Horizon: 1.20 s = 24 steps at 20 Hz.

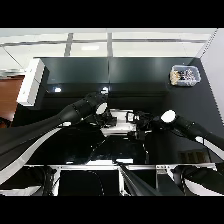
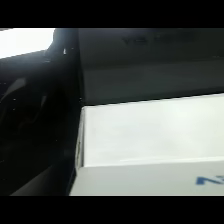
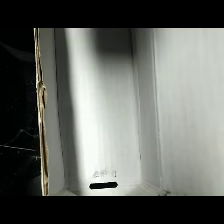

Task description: Fold the box and place the chain.

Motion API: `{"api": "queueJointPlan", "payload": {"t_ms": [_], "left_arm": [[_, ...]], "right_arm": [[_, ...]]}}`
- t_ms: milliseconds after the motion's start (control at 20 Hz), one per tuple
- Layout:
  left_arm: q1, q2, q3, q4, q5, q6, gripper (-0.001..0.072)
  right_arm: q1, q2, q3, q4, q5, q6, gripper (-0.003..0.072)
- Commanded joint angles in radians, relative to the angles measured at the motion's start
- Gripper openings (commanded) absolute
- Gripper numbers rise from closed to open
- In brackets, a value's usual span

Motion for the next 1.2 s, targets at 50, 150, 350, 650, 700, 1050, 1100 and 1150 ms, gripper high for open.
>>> {"api": "queueJointPlan", "payload": {"t_ms": [50,150,350,650,700,1050,1100,1150], "left_arm": [[0.007,-0.002,0.001,0.004,-0.011,0.005,0.0285],[0.006,-0.006,0.001,0.002,-0.012,0.005,0.027],[0.004,-0.01,0.001,0.0,-0.005,0.004,0.0021],[0.004,-0.01,0.005,-0.011,-0.008,0.0,0.0438],[0.004,-0.01,0.005,-0.004,-0.011,0.0,0.0437],[0.006,-0.018,0.005,0.004,0.008,-0.008,0.0333],[0.006,-0.02,0.005,0.004,0.014,-0.011,0.0333],[0.006,-0.021,0.005,0.002,0.02,-0.011,0.0333]], "right_arm": [[0.0,0.0,-0.001,0.0,0.0,0.0,0.0175],[0.0,0.0,-0.001,0.0,0.0,0.0,0.0175],[0.0,0.0,-0.001,0.0,0.0,0.0,0.0175],[0.0,0.0,-0.001,0.0,0.0,0.0,0.0175],[0.0,0.0,-0.001,0.0,0.0,0.0,0.0175],[0.0,0.0,-0.001,0.0,0.0,0.0,0.0175],[0.0,0.0,-0.001,0.0,0.0,0.0,0.0174],[0.0,0.0,-0.001,0.0,0.0,0.0,0.0175]]}}
